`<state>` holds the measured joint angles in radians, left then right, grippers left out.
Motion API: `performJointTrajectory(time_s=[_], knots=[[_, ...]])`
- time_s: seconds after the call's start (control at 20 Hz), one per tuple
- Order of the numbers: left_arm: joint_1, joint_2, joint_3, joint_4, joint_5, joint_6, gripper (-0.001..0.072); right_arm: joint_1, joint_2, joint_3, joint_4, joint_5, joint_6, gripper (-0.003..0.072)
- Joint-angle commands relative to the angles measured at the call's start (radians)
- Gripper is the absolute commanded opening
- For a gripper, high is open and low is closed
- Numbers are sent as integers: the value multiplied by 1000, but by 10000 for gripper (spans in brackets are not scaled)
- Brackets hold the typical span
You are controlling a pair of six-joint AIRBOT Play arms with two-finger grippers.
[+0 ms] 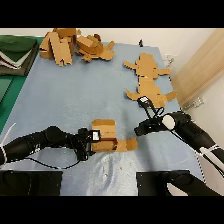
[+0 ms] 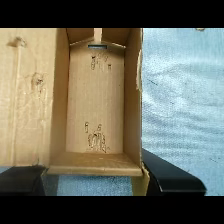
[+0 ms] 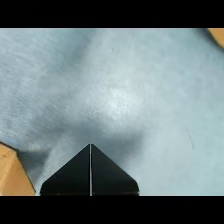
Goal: Fold the box.
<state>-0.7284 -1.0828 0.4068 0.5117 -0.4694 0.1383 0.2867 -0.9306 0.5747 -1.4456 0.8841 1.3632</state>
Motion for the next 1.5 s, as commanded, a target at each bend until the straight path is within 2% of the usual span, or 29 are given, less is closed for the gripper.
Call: performJointTrajectory(time_s=[0.0,0.35,0.8,1.1,1.35,1.45], knots=[[1,0,3,10,-5,-2,467,-23,-1,-29,45,72,80,9],[1,0,3,9,-3,-8,467,-23,-34,-89,473,92,4,9],[1,0,2,9,-1,-54,467,-18,-75,-94,526,95,4,8],[1,0,2,9,-2,-54,467,-18,-73,-93,820,101,-153,9],[1,0,2,9,-1,-53,467,-17,-72,-92,846,115,-161,10],[1,0,2,9,-1,-53,468,-18,-72,-72,851,158,-192,10]])
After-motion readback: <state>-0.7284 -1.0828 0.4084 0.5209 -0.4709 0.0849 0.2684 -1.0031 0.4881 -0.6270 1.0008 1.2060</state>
